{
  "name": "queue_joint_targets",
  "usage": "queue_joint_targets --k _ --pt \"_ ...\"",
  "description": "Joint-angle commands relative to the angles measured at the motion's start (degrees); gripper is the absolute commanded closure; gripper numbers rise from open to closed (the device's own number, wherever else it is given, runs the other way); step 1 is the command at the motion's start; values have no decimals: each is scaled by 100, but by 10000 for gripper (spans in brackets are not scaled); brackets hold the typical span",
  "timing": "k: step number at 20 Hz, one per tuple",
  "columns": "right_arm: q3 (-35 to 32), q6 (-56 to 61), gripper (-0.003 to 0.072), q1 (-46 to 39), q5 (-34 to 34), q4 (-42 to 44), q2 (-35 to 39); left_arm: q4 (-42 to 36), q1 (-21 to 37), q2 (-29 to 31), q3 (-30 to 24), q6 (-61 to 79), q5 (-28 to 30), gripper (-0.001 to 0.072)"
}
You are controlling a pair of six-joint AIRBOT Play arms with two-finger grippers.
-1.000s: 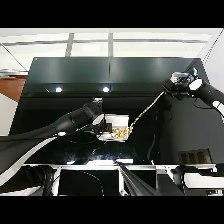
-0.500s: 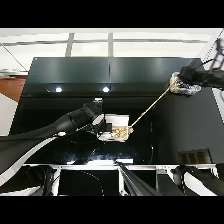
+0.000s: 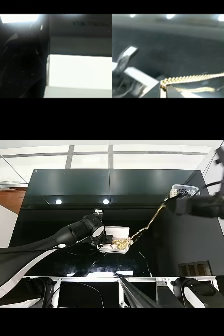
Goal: Fold the box and place the chain.
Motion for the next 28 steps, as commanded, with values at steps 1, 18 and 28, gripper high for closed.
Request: queue_joint_targets --k 1,18,28 --pt "-417 -4 647 968 -125 153 85 7 -2 -4 0 2 -4 677" --pt "-1169 160 646 2918 -1495 603 -566 4 -2 -4 0 2 -50 677" --pt "-1143 -278 20 1582 -859 -341 -608 7 -2 -4 0 2 -63 677"
